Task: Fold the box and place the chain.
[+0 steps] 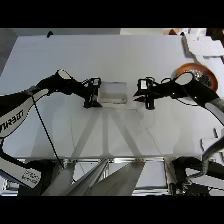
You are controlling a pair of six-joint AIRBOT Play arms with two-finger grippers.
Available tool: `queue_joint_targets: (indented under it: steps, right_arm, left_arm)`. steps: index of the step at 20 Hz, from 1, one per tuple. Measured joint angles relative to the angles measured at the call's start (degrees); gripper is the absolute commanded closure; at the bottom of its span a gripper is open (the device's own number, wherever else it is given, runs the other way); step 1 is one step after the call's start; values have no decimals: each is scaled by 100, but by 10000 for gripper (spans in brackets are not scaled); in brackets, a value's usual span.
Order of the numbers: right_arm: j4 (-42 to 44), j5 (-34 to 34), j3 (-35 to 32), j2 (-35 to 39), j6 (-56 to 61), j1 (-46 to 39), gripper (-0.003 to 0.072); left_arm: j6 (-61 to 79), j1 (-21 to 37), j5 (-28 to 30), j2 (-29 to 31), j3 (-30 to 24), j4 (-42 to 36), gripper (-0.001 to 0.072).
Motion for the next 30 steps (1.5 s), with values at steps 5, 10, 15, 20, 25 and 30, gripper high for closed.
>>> queue_joint_targets:
  steps: [5,10,15,20,25,30]
  right_arm:
    - [525,-175,-72,-474,-505,264,493]
    - [905,-254,-85,-791,-658,378,535]
    - [1143,-295,-90,-942,-678,413,451]
    - [960,-319,-96,-905,-560,409,449]
    - [455,-334,-96,-737,4,286,451]
    - [433,-361,-96,-662,286,212,450]
  left_arm:
    - [2,0,0,0,0,0,434]
    - [9,0,-7,0,2,15,434]
    - [-4,2,-9,2,2,7,434]
    - [-4,0,-4,2,2,-2,434]
    - [-7,0,0,0,-2,-9,434]
    - [-2,0,0,0,-2,-7,434]
